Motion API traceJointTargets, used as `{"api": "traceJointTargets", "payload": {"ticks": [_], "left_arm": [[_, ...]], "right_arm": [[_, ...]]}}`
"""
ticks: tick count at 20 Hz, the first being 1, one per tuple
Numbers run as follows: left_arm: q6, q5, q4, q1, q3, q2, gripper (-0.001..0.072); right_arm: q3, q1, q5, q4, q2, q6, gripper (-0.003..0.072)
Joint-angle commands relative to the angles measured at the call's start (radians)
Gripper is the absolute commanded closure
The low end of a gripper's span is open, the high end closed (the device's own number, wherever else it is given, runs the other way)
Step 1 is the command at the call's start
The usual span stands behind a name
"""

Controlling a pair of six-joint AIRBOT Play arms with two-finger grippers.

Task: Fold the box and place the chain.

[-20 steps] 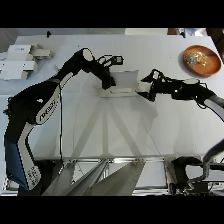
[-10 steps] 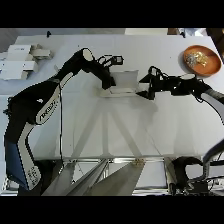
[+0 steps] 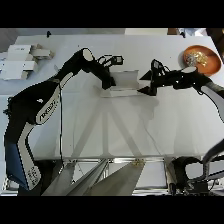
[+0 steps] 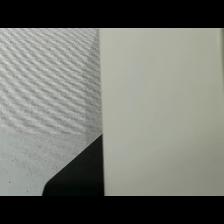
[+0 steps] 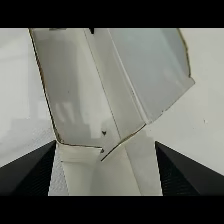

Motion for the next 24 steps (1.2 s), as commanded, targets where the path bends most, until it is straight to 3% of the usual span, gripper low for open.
{"api": "traceJointTargets", "payload": {"ticks": [1, 9, 24], "left_arm": [[0.0, 0.0, 0.0, -0.001, 0.0, -0.001, 0.0693], [0.0, 0.0, 0.0, -0.001, 0.0, -0.001, 0.0693], [0.0, 0.0, 0.0, -0.001, 0.0, -0.001, 0.0693]], "right_arm": [[0.043, 0.004, 0.031, -0.023, -0.032, 0.031, -0.0005], [0.158, 0.018, 0.098, -0.022, -0.127, 0.054, -0.0005], [0.159, 0.071, 0.127, -0.121, -0.16, 0.139, -0.0005]]}}
